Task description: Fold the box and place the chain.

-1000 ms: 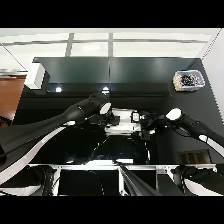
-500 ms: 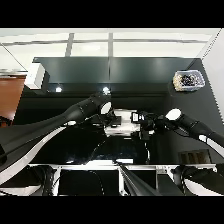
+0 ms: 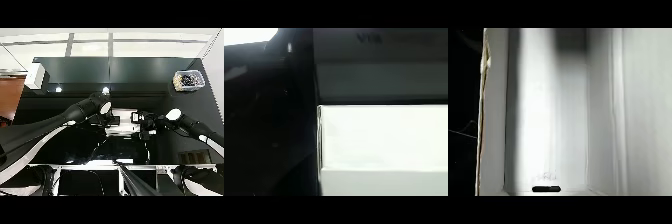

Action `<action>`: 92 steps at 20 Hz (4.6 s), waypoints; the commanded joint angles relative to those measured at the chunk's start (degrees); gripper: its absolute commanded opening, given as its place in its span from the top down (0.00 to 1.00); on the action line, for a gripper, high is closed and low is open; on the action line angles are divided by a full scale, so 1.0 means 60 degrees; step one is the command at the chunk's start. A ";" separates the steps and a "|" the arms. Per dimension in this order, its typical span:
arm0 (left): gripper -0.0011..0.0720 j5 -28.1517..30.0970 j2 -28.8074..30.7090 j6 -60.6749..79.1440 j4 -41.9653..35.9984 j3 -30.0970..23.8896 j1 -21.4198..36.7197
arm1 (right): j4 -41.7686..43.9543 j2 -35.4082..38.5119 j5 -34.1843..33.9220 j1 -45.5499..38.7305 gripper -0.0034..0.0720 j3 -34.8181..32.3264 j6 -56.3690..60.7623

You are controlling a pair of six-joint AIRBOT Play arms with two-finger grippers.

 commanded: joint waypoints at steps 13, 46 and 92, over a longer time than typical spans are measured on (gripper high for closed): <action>0.95 -0.0193 0.0047 -0.0208 0.0452 0.0004 -0.0011 | -0.1716 0.1348 0.0630 0.0000 0.03 -0.0018 0.0736; 0.95 -0.0138 0.0047 -0.0208 0.0412 0.0004 0.0004 | 0.0080 0.0820 -0.0565 0.0576 0.90 -0.0018 0.3330; 0.95 -0.0146 0.0044 -0.0211 0.0463 0.0004 0.0062 | -0.0648 -0.0896 0.4003 -0.1231 0.48 0.1985 1.3876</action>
